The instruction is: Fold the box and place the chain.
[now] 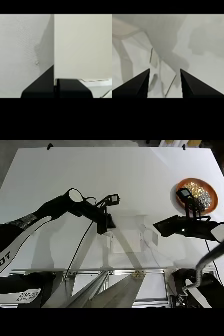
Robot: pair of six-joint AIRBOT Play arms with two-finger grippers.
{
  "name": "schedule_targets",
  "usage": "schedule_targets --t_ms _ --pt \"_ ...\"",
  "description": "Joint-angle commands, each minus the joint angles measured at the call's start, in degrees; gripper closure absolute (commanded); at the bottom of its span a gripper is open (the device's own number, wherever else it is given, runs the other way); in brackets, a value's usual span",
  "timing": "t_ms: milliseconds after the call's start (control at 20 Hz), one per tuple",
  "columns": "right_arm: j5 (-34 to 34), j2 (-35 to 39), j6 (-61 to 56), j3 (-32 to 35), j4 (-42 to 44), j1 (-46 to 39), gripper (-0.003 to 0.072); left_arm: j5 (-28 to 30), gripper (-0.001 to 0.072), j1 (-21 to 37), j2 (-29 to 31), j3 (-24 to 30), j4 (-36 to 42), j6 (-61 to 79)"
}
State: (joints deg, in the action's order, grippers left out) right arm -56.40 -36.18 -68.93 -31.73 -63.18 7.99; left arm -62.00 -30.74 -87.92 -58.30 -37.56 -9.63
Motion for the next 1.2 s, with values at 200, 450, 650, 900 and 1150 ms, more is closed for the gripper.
schedule_targets --t_ms 200,450,650,900,1150 --pt "-1.9 1.2 0.4 -3.7 -9.0 0.0 0.0277 5.5 0.0707 -1.5 -2.1 -0.4 3.1 12.3" --pt "-1.9 1.2 0.4 -3.7 -9.0 0.0 0.0278 8.6 0.0707 -1.5 -5.6 -0.4 3.5 13.3" --pt "-1.9 1.2 0.4 -3.7 -9.1 0.0 0.0278 10.9 0.0708 -1.5 -5.7 -0.4 3.5 13.3" --pt "-1.9 1.2 0.5 -3.7 -9.3 0.0 0.0279 11.7 0.0708 -1.5 -5.7 -0.4 3.5 13.0" --pt "-1.9 1.2 1.0 -3.7 -10.6 0.0 0.0279 11.6 0.0706 -1.5 -5.7 -0.4 3.2 13.0"
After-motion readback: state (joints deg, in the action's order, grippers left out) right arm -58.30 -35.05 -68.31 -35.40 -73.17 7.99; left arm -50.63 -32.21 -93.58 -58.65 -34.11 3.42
